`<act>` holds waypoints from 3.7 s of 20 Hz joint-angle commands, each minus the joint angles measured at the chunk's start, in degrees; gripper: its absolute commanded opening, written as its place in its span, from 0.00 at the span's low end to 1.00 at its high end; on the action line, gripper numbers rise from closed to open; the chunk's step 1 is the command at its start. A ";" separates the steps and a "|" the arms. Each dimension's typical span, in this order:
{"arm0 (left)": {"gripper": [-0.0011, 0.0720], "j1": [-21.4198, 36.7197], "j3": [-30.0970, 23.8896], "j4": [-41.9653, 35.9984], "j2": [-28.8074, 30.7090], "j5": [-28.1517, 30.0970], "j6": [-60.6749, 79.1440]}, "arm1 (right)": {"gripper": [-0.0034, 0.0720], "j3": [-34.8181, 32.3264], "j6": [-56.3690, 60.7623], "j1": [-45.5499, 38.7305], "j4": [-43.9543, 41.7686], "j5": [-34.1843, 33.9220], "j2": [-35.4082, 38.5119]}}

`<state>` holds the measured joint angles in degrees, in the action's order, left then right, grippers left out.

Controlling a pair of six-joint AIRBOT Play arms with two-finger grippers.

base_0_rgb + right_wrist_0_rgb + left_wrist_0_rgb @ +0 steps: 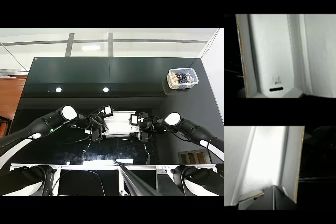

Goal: Fold the box and place the chain.

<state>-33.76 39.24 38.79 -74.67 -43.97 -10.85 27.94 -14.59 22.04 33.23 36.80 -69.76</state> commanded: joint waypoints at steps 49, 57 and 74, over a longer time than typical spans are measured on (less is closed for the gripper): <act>0.82 24.68 -6.32 -15.72 -5.03 -17.18 -38.64 | 0.68 -0.02 0.02 0.02 0.02 0.02 0.02; 0.89 22.86 -1.73 -15.41 -4.96 -22.23 -40.98 | 0.68 -0.02 0.02 0.02 0.02 0.02 0.02; 0.86 4.22 11.39 7.72 -4.79 -13.46 -75.17 | 0.68 -0.02 0.02 0.02 0.02 0.02 0.02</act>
<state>-28.62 49.93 44.07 -79.48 -57.87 -83.05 27.97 -14.57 22.04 33.26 36.82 -69.76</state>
